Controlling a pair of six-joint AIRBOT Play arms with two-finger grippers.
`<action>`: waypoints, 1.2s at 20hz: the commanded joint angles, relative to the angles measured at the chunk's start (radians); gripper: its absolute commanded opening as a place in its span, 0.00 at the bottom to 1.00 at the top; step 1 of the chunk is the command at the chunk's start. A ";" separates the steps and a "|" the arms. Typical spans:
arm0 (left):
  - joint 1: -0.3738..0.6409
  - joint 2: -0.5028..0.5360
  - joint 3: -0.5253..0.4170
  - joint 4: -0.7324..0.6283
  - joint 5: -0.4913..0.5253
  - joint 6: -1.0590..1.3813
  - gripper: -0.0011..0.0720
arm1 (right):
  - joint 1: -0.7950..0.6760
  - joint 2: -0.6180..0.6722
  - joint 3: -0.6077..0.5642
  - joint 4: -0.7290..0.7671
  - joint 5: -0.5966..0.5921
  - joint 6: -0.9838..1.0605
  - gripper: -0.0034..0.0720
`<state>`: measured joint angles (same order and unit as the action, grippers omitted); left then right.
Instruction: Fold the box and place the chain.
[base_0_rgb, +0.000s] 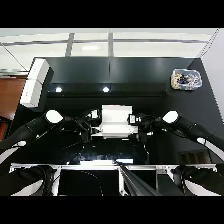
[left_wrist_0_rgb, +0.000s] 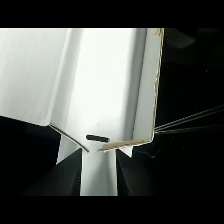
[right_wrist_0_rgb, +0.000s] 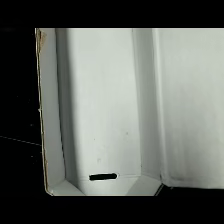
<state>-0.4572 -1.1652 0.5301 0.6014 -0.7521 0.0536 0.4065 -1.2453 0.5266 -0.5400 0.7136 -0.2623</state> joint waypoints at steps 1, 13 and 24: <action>-0.002 -0.008 0.000 -0.073 0.021 0.003 0.32 | 0.001 -0.001 0.001 0.000 0.000 0.000 0.70; -0.055 -0.064 0.000 -0.194 0.064 0.052 0.32 | 0.001 -0.001 0.001 0.000 0.000 0.000 0.70; -0.049 -0.059 0.000 -0.179 0.070 0.051 0.06 | 0.001 -0.001 0.001 0.000 0.000 0.000 0.70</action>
<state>-0.5098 -1.2278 0.5301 0.4076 -0.6880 0.1066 0.4065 -1.2453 0.5266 -0.5404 0.7132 -0.2626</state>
